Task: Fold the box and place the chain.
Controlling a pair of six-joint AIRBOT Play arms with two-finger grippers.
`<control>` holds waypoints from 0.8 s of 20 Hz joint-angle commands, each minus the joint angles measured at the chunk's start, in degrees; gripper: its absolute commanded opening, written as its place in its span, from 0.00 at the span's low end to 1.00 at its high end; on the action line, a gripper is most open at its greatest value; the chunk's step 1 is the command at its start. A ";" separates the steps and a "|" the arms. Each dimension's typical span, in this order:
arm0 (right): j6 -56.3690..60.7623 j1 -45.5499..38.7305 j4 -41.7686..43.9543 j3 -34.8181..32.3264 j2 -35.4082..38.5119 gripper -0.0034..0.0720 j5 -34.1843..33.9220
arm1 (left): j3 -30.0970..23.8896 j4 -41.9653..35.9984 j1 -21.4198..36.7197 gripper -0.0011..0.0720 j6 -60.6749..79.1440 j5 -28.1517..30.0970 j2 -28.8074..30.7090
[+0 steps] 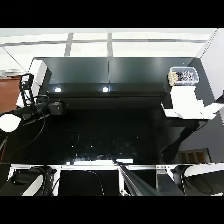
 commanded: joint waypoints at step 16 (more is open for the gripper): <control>-2.38 49.77 41.64 -71.76 53.40 0.07 -52.83 | 1.88 -12.22 -9.11 0.97 1.07 0.61 -7.93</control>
